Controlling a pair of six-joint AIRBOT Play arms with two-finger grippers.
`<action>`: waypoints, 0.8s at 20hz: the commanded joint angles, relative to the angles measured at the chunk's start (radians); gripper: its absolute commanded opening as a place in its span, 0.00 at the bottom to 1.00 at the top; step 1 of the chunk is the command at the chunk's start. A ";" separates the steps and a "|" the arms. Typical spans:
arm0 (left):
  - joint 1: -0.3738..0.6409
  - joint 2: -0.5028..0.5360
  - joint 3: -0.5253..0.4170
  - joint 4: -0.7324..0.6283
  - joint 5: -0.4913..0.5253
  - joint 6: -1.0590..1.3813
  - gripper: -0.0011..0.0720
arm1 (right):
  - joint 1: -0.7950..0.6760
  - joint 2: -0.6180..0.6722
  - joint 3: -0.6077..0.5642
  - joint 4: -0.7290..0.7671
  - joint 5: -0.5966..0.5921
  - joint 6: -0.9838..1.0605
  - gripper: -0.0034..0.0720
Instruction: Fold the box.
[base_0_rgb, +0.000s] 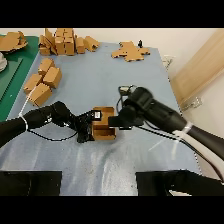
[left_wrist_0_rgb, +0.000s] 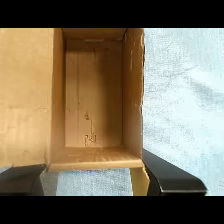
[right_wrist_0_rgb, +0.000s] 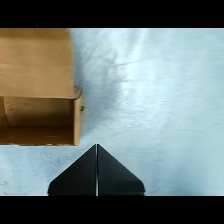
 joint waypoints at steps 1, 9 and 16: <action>0.000 0.001 0.000 0.000 0.000 0.000 0.56 | -0.149 0.121 -0.006 0.027 -0.015 -0.061 0.05; 0.000 0.001 0.000 0.000 0.000 0.000 0.56 | -0.695 -0.167 -0.140 1.007 0.365 -0.962 0.04; 0.000 0.001 0.000 0.000 0.000 0.000 0.56 | -0.600 -0.417 -0.134 1.331 0.269 -1.426 0.04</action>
